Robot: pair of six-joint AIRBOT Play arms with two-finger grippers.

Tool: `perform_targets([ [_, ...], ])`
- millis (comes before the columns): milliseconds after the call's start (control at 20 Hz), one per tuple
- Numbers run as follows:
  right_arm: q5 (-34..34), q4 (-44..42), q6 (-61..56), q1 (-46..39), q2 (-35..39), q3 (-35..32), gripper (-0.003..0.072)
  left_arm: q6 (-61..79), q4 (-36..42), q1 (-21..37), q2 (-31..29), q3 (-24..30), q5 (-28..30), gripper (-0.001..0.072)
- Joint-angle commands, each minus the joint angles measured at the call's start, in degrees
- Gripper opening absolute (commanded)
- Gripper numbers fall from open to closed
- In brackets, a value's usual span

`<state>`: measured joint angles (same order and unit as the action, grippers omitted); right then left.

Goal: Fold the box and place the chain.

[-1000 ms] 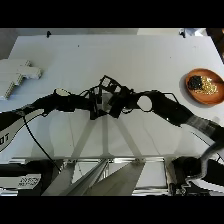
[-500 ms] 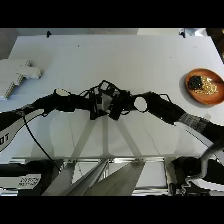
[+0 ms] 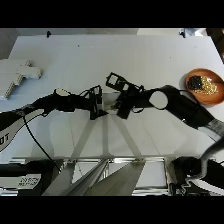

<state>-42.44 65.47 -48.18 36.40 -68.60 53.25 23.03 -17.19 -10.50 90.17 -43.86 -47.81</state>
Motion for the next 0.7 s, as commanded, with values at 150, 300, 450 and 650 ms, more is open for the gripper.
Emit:
perform_targets([
  [150, -12.00, 10.40, 3.82, -10.51, 0.39, -0.44, 0.0299, 0.02, 0.00, 0.04, 0.00, -0.02, 0.02, 0.0374],
  [300, -11.63, 10.43, 8.28, -13.22, -2.16, -1.70, 0.0425, 0.02, -0.02, 0.04, 0.00, -0.02, 0.02, 0.0374],
  [450, -9.27, 10.40, 11.41, -13.66, -6.62, -1.79, 0.0451, 0.02, 0.00, 0.04, 0.00, -0.02, 0.02, 0.0374],
  [650, -2.86, 9.84, 13.00, -13.62, -12.24, -1.79, 0.0554, 0.02, 0.00, 0.04, 0.00, -0.02, 0.02, 0.0374],
])
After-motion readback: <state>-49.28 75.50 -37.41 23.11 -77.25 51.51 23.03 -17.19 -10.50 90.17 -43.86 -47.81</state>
